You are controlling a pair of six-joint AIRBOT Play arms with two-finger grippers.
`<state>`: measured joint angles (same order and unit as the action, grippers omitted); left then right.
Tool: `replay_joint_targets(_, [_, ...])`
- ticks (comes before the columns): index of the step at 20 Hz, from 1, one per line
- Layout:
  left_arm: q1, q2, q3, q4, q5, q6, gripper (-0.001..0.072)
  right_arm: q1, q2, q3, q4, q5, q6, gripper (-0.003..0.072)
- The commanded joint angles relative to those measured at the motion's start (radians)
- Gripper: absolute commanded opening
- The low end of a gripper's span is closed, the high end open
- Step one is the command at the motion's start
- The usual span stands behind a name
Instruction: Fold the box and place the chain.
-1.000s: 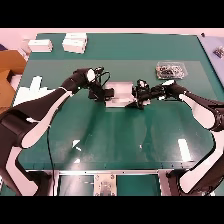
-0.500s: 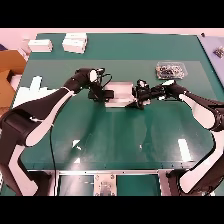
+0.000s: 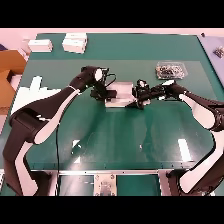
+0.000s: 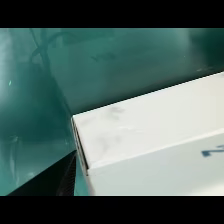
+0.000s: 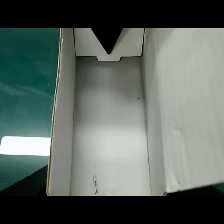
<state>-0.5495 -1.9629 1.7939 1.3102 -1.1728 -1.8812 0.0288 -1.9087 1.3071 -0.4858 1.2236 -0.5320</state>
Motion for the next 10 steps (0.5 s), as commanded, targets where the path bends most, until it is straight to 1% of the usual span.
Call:
replay_joint_targets(1, [-0.002, -0.007, 0.014, 0.014, -0.015, -0.013, 0.0343, 0.000, 0.000, 0.001, 0.000, 0.001, 0.000, 0.0575])
replay_joint_targets(2, [-0.002, -0.007, 0.014, 0.014, -0.013, -0.018, 0.0342, 0.000, 0.000, 0.001, 0.000, 0.001, 0.000, 0.0575])
replay_joint_targets(3, [-0.002, -0.007, 0.014, 0.014, -0.012, -0.024, 0.0139, 0.000, 0.000, 0.001, 0.000, 0.001, 0.000, 0.0575])
replay_joint_targets(4, [-0.002, -0.007, 0.014, 0.011, -0.001, -0.026, 0.0030, 0.000, 0.000, 0.001, 0.000, 0.001, 0.000, 0.0576])
replay_joint_targets(7, [-0.002, -0.009, 0.014, -0.026, 0.044, -0.033, 0.0030, 0.000, 0.000, 0.001, 0.000, 0.001, 0.000, 0.0575])
replay_joint_targets(10, [-0.002, -0.021, 0.014, -0.050, 0.039, -0.029, 0.0019, 0.000, 0.000, 0.001, 0.000, 0.001, 0.000, 0.0575])
